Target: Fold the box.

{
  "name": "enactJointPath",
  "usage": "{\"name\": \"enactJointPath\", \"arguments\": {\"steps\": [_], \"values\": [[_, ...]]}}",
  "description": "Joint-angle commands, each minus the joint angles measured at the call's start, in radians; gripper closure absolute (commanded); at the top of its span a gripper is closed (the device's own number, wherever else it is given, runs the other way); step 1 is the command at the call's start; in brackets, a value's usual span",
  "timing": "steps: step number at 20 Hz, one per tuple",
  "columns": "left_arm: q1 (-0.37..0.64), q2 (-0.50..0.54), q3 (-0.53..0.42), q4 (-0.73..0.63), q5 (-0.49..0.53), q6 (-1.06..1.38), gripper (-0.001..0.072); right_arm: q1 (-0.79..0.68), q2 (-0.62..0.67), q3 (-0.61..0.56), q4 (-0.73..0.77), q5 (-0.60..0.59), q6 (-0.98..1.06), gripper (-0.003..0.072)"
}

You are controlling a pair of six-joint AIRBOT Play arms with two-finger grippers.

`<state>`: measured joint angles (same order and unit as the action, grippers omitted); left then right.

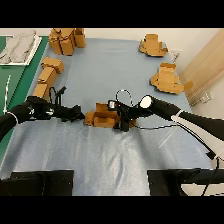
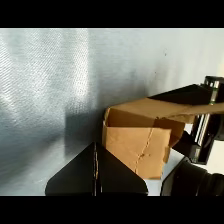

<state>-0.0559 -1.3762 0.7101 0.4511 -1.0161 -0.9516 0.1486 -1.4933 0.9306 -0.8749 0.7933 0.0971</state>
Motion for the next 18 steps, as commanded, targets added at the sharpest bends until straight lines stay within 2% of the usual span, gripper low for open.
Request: {"name": "enactJointPath", "arguments": {"steps": [1,4,6,12,13,14,18], "values": [[0.0,-0.001,0.002,-0.04,-0.061,0.054,0.069,0.001,0.001,0.001,0.0,0.0,0.0,0.0403],[0.0,-0.001,0.002,-0.097,-0.092,0.11,0.0687,0.001,0.001,0.001,0.0,0.0,0.0,0.0403],[0.0,-0.001,0.002,-0.111,-0.095,0.119,0.043,0.001,0.001,0.001,0.0,0.0,0.0,0.0403],[-0.001,-0.001,0.002,-0.185,-0.112,0.183,0.0431,0.001,0.001,0.001,0.0,0.0,0.0,0.0403],[-0.008,-0.001,0.002,-0.185,-0.111,0.195,0.0349,0.001,0.001,0.001,0.0,0.0,0.0,0.0403],[-0.021,-0.001,0.002,-0.18,-0.105,0.206,0.0222,0.001,0.001,0.001,0.0,0.0,0.0,0.0403],[-0.077,-0.001,0.005,-0.151,-0.056,0.224,0.0218,0.001,0.001,0.001,0.0,0.0,0.0,0.0403]]}}
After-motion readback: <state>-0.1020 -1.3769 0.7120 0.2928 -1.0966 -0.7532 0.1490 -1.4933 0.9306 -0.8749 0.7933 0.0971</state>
